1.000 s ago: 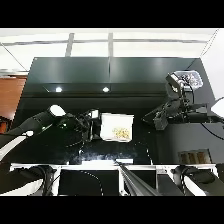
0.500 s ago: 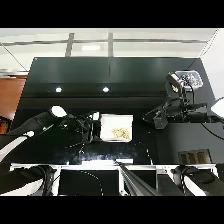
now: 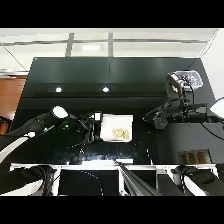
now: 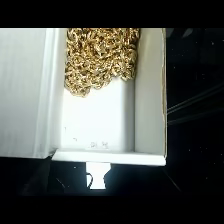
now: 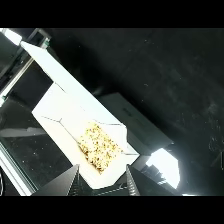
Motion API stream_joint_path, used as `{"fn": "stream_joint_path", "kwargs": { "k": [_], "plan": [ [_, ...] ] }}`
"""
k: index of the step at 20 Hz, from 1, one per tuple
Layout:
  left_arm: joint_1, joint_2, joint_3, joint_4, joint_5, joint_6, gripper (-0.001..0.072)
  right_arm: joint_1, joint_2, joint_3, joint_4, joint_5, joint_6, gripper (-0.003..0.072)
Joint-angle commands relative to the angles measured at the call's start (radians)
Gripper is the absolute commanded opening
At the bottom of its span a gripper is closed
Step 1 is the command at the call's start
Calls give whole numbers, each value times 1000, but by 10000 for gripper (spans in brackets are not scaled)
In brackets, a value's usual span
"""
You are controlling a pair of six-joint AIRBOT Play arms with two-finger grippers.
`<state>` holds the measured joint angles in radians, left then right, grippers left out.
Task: Fold the box and place the chain.
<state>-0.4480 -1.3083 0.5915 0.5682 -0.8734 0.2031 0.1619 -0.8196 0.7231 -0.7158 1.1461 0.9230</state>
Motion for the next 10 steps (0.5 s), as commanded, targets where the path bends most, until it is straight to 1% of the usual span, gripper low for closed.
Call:
{"fn": "stream_joint_path", "kwargs": {
  "k": [1, 2, 4, 5, 6, 7, 10],
  "plan": [
    [-2, 0, 1, 2, 2, -2, 445, 0, 0, -1, 0, -2, 1, 378],
    [-2, 0, 1, 3, 2, -2, 353, 0, 0, -1, 0, -6, 1, 378],
    [-11, 0, 1, 16, 4, -2, 351, 0, 0, -1, 0, -12, 1, 378],
    [-21, 0, 0, 25, 7, -3, 351, 1, 0, -3, 1, -26, 13, 400],
    [-31, 0, 0, 39, 8, -4, 351, 7, -2, -5, 0, -55, 62, 619],
    [-40, 0, 0, 51, 11, -7, 351, 23, -4, -5, 0, -101, 92, 673],
    [-49, 0, 0, 59, 37, -32, 351, 97, -38, -2, 3, -266, 103, 673]
  ]
}}
